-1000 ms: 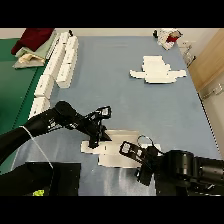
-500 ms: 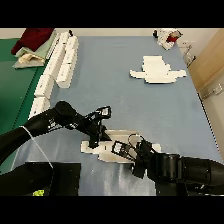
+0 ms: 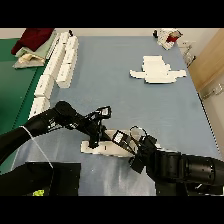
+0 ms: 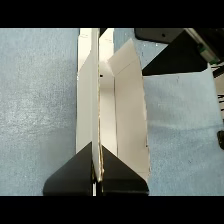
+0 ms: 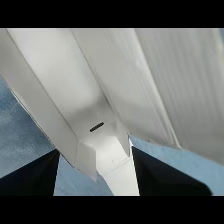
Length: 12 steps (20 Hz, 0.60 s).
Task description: Fold the box.
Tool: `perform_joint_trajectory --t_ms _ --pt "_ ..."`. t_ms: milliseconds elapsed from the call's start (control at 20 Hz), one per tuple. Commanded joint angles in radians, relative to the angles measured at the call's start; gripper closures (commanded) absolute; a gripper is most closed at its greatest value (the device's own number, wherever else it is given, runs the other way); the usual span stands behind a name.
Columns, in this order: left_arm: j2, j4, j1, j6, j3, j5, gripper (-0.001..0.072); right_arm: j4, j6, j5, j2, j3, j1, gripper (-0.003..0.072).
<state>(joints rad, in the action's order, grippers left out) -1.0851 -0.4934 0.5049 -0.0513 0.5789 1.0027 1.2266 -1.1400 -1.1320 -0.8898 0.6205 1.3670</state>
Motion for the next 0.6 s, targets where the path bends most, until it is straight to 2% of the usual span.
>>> perform_joint_trajectory --t_ms 0,150,250,400,550 --pt "0.000 0.000 0.000 0.000 0.000 0.000 0.0696 -0.009 0.024 -0.035 0.000 0.014 -0.002 -0.0034" --pt "0.000 0.000 0.000 0.000 0.000 0.000 0.0696 -0.010 0.007 -0.022 0.000 0.011 -0.019 -0.0034" --pt "0.000 0.000 0.000 0.000 0.000 0.000 0.0696 0.005 -0.075 0.029 0.024 -0.009 -0.061 -0.0034" --pt "0.000 0.000 0.000 0.000 0.000 0.000 0.0696 0.078 -0.254 0.166 0.121 -0.095 -0.163 -0.0034" --pt "0.000 0.000 0.000 0.000 0.000 0.000 0.0696 0.255 -0.571 0.294 0.232 -0.190 -0.307 -0.0034"
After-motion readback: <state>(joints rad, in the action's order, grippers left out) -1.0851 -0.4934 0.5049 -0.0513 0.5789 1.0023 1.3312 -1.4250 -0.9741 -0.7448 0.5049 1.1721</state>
